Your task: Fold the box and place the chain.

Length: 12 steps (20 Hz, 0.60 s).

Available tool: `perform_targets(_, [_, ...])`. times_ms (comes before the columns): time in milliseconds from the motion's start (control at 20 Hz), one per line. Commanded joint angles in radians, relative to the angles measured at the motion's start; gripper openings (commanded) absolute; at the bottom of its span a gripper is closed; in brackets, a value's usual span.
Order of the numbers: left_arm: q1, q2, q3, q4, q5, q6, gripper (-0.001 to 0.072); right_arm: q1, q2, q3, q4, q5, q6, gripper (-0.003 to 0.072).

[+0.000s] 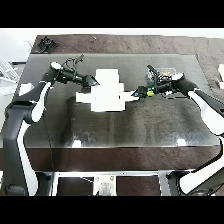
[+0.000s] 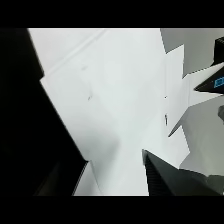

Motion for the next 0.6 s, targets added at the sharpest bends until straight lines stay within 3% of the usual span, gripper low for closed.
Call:
perform_targets(0, [-0.001, -0.007, 0.001, -0.024, -0.009, 0.067, 0.0534, 0.000, 0.000, 0.001, 0.000, 0.000, -0.006, 0.0002])
perform_targets(200, [-0.001, -0.007, 0.001, -0.028, -0.014, 0.109, 0.0525, 0.000, 0.000, 0.001, 0.000, 0.000, -0.006, 0.0002])
perform_targets(250, [-0.001, -0.007, 0.001, -0.029, -0.014, 0.116, 0.0484, 0.000, 0.000, 0.001, 0.000, 0.000, -0.006, 0.0002])
perform_targets(350, [-0.001, -0.007, 0.001, -0.029, -0.018, 0.124, 0.0485, 0.000, 0.000, 0.001, 0.000, 0.000, -0.006, 0.0002])
perform_targets(550, [-0.001, -0.007, 0.001, -0.025, -0.040, 0.130, 0.0418, 0.000, 0.000, 0.001, 0.000, 0.000, -0.006, 0.0002])
